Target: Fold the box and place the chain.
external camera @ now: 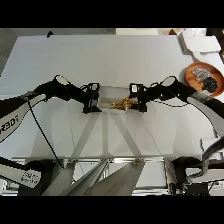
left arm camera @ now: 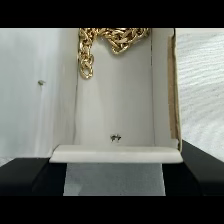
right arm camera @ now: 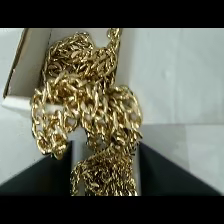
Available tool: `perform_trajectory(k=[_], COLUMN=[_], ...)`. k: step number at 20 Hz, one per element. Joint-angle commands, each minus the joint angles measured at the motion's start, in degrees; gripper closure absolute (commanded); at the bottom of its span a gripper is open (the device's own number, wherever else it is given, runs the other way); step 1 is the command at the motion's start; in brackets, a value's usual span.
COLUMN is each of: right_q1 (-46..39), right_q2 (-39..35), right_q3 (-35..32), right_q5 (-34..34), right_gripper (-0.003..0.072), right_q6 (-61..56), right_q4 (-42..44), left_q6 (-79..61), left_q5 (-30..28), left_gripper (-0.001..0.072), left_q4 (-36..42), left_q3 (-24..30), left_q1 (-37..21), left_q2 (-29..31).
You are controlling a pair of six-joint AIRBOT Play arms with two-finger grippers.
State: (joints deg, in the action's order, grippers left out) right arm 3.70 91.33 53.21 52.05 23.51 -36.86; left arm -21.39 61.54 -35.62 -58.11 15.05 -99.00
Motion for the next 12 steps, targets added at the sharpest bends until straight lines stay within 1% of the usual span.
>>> perform_trajectory(k=[1, 2, 3, 4, 5, 8, 12], right_q1=[0.76, 0.74, 0.74, 0.74, 0.74, 0.74, 0.74], right_q2=[0.9, 0.87, 0.85, 0.74, 0.57, -0.98, -7.06], right_q3=[-0.02, -0.02, -0.02, -0.02, -0.02, -0.02, -0.02], right_q5=[-0.68, -0.94, -1.42, -1.99, -2.51, -4.9, -5.88], right_gripper=[0.0478, 0.0524, 0.0536, 0.0635, 0.0676, 0.0677, 0.0677], right_q6=[1.22, 1.2, 1.2, 0.74, -0.26, -8.57, -12.2], right_q4=[0.44, 0.15, -1.27, -3.45, -5.22, -6.69, -6.88], left_q6=[-0.02, -0.02, -0.02, -0.02, -0.02, -0.02, -0.02], left_q5=[-0.02, -0.02, -0.02, -0.02, -0.02, -0.02, -0.02], left_gripper=[0.0484, 0.0484, 0.0484, 0.0484, 0.0484, 0.0484, 0.0484], left_q4=[0.0, 0.0, 0.0, 0.0, 0.0, 0.0, 0.0], left_q3=[0.0, 0.0, 0.0, 0.0, 0.0, 0.0, 0.0], left_q1=[-0.02, -0.02, 0.0, -0.02, -0.02, -0.02, -0.02], left_q2=[-0.02, -0.02, -0.02, -0.02, -0.02, -0.02, -0.02])
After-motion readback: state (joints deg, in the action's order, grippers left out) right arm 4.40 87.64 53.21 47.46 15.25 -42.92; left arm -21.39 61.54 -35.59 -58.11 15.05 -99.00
